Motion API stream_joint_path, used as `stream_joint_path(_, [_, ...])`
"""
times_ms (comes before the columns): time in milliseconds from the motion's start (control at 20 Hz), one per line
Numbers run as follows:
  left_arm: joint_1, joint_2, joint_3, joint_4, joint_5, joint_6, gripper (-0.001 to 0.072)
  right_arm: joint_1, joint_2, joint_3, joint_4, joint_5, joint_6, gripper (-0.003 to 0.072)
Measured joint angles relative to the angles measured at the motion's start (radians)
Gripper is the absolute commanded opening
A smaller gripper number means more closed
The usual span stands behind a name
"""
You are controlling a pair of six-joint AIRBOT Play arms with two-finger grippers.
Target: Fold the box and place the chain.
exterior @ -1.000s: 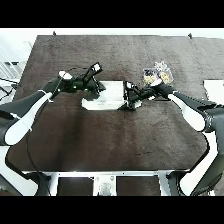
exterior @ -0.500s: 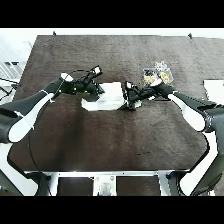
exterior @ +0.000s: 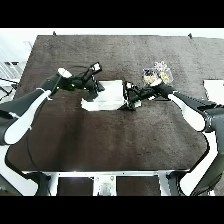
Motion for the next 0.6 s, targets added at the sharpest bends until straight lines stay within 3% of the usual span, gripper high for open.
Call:
stream_joint_path(150, [0.042, 0.079, 0.013, 0.031, -0.087, -0.007, 0.0024, 0.0, 0.0, 0.0, 0.0, 0.0, 0.0, 0.0585])
stream_joint_path(200, [0.057, 0.105, 0.016, 0.058, -0.123, -0.02, 0.0275, 0.0, 0.0, 0.0, 0.0, 0.0, 0.0, 0.0585])
stream_joint_path(250, [0.07, 0.128, 0.017, 0.091, -0.161, -0.039, 0.0607, 0.0, 0.0, 0.0, 0.0, 0.0, 0.0, 0.0585])
stream_joint_path(300, [0.078, 0.145, 0.018, 0.125, -0.193, -0.062, 0.066, 0.0, 0.0, 0.0, 0.0, 0.0, 0.0, 0.0585])
stream_joint_path(600, [0.066, 0.151, 0.001, 0.313, -0.262, -0.183, 0.0651, 0.0, 0.0, 0.0, 0.001, 0.0, 0.001, 0.0585])
